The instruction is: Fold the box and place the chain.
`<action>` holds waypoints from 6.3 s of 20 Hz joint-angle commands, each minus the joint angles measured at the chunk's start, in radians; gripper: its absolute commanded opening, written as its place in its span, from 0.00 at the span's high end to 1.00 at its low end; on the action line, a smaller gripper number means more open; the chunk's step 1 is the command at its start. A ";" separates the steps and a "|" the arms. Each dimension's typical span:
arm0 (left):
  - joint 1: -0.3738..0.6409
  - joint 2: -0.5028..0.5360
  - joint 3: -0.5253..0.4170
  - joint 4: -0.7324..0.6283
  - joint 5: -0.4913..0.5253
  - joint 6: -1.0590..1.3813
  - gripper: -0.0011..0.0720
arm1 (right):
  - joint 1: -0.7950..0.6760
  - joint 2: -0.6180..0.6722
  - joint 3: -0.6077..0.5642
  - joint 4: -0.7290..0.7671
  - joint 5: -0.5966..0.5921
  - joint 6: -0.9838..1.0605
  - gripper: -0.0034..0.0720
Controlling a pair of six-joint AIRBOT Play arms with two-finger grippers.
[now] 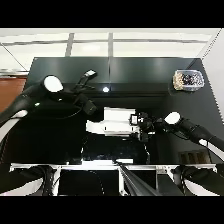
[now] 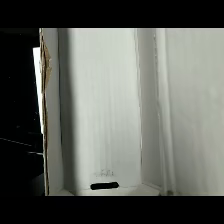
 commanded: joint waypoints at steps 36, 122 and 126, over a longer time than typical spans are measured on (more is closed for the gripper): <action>-0.130 -0.058 -0.221 -0.397 0.130 0.929 0.68 | 0.000 0.000 0.000 0.001 0.001 0.004 0.55; 0.140 -0.145 -0.235 -0.464 -0.158 0.038 0.28 | 0.000 0.000 0.000 0.002 0.004 0.011 0.54; 0.135 -0.145 -0.220 -0.496 -0.187 0.011 0.30 | 0.001 0.000 0.000 0.002 0.004 0.011 0.54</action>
